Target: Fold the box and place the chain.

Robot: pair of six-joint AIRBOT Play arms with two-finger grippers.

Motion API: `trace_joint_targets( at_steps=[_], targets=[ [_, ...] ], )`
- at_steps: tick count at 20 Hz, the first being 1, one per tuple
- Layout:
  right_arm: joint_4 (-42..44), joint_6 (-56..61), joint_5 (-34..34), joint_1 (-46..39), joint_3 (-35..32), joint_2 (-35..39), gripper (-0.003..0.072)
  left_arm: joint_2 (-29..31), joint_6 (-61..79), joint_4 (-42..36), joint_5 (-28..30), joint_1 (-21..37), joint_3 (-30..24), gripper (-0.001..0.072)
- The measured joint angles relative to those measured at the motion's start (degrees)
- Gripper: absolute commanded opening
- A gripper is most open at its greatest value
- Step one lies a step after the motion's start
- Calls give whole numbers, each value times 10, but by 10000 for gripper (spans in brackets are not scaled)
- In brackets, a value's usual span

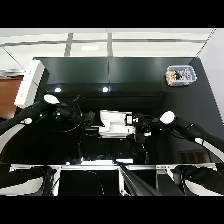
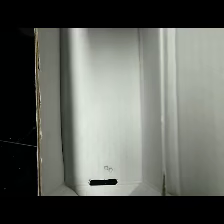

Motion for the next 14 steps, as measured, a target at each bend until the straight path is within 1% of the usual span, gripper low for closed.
trace_joint_targets(
  at_steps=[3,8,9,10,14],
  targets=[
    [0,0,0,0,0,0,164,0,-53,29,7,-14,20,533],
    [0,0,0,0,0,0,164,0,-129,99,10,-34,53,533],
    [0,0,0,0,0,0,164,0,-139,106,11,-39,59,529],
    [0,0,0,0,0,0,165,0,-147,114,13,-43,63,497],
    [0,0,0,0,0,0,164,0,-202,165,18,-75,82,497]
  ],
)
